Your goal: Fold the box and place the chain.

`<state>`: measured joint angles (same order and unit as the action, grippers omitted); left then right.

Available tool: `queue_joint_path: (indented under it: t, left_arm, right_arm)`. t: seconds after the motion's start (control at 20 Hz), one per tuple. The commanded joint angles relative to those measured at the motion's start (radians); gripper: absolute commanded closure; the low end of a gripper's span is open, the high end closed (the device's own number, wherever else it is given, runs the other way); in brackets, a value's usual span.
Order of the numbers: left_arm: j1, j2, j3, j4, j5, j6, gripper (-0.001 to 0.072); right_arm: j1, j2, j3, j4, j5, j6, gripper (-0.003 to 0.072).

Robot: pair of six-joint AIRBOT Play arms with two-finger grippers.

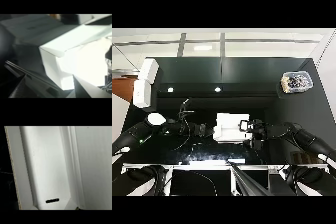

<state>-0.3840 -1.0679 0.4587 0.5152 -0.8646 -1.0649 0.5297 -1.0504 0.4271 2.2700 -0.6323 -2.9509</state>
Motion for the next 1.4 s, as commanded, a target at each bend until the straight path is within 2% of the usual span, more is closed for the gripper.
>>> queue_joint_path:
  t: [0.0, 0.35, 0.75, 0.8, 0.85, 1.15, 1.25, 1.35]
  left_arm:
    - [-0.059, 0.005, 0.019, -0.003, 0.025, -0.036, 0.0006]
    - [-0.224, 0.005, 0.021, 0.037, 0.258, -0.183, 0.0009]
    - [-0.285, 0.005, 0.024, 0.161, 0.291, -0.325, 0.001]
    - [-0.285, 0.005, 0.024, 0.161, 0.293, -0.328, 0.001]
    - [-0.285, 0.005, 0.024, 0.161, 0.295, -0.328, 0.001]
    - [-0.292, 0.004, 0.051, 0.168, 0.312, -0.332, 0.0017]
    - [-0.311, 0.003, 0.074, 0.256, 0.311, -0.413, 0.0026]
    - [-0.334, 0.003, 0.101, 0.42, 0.297, -0.577, 0.0026]
  right_arm:
    - [0.0, 0.0, 0.0, 0.0, 0.001, 0.0, 0.0209]
    - [0.0, 0.0, 0.0, 0.0, 0.001, 0.0, 0.0209]
    - [0.0, 0.0, 0.0, 0.0, 0.001, 0.0, 0.0213]
    - [0.0, 0.0, 0.0, -0.001, 0.0, 0.0, 0.0362]
    - [0.0, 0.0, 0.0, 0.0, 0.0, 0.0, 0.0456]
    - [0.0, 0.0, 0.0, 0.0, 0.0, 0.0, 0.0455]
    - [0.0, 0.0, 0.0, 0.0, 0.0, 0.0, 0.0455]
    - [0.0, 0.0, 0.0, 0.0, 0.0, 0.0, 0.0455]
